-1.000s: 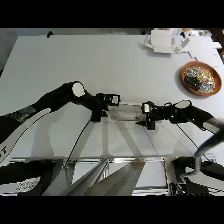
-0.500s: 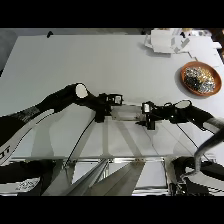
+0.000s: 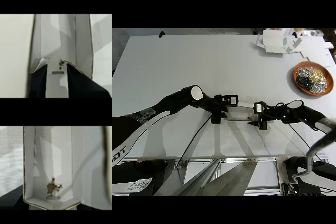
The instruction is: Fold the box and place the chain.
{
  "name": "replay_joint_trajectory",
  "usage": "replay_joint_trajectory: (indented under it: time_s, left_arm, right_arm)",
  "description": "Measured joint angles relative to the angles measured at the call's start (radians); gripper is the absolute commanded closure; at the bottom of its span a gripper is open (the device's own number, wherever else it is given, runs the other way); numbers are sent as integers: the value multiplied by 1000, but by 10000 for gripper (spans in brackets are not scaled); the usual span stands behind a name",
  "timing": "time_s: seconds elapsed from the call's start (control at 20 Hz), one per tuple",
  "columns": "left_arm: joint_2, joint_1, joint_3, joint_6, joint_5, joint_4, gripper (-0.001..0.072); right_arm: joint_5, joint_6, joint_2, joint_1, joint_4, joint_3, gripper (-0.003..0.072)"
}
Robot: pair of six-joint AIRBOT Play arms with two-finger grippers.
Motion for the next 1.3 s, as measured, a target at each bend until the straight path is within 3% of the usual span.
replay_joint_trajectory:
  time_s: [0.2, 0.25, 0.3, 0.35, 0.6, 0.9, 1.1, 1.3]
  left_arm:
    - [-1, -4, 0, -4, -1, -29, 422]
    - [-1, -4, 0, -8, -5, -31, 476]
    - [0, -4, 0, -17, -12, -34, 615]
    - [5, -3, 0, -28, -27, -38, 705]
    - [69, 46, 1, -195, -150, -13, 707]
    - [212, 182, -10, -754, -275, 195, 704]
    - [283, 298, -110, -1031, -318, 253, 707]
    - [301, 380, -244, -1142, -261, 179, 707]
  right_arm:
    - [0, -1, 0, 0, 0, 0, 249]
    - [0, -2, 0, 0, -1, 0, 249]
    - [0, -2, 0, 0, -1, 0, 249]
    - [0, -3, 0, 0, -2, 0, 249]
    - [0, -3, 0, 0, -2, 0, 249]
    - [0, -2, 0, 0, -2, 0, 249]
    - [0, -2, 0, 0, -1, 0, 249]
    - [0, -2, 0, 0, -1, 0, 249]
